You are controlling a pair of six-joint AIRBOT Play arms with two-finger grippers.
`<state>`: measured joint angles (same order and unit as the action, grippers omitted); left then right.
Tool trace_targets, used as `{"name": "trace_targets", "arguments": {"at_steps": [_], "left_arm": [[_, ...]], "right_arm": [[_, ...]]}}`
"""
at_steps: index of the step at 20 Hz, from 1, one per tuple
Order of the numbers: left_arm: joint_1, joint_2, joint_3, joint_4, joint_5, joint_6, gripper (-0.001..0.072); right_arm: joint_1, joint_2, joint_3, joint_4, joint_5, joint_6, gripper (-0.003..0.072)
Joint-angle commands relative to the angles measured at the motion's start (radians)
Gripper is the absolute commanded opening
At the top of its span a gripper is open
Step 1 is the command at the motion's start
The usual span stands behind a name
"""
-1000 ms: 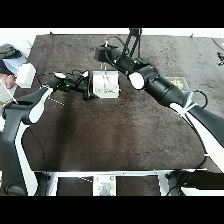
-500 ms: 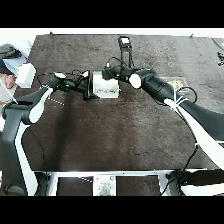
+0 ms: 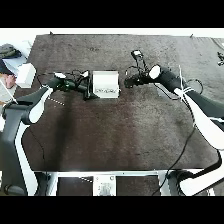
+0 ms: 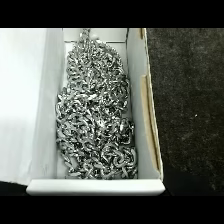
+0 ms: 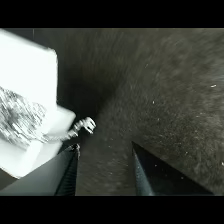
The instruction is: Fold the box and place the chain.
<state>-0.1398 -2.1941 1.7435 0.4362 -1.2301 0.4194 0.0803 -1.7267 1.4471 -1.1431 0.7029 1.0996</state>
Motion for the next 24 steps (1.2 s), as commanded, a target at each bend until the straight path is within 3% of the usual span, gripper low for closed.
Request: {"name": "trace_targets", "arguments": {"at_steps": [1, 8, 24], "left_arm": [[0.000, 0.000, 0.000, 0.000, 0.000, 0.000, 0.0282], [0.000, 0.000, 0.000, 0.000, 0.000, 0.000, 0.0282], [0.000, 0.000, 0.000, 0.000, 0.000, 0.000, 0.0282]], "right_arm": [[-0.048, -0.122, 0.107, 0.146, 0.167, -0.316, 0.0373], [-0.040, -0.268, 0.289, 0.147, 0.332, -0.526, 0.0375], [0.009, -0.295, 0.291, 0.157, 0.267, -0.714, 0.0382]]}}
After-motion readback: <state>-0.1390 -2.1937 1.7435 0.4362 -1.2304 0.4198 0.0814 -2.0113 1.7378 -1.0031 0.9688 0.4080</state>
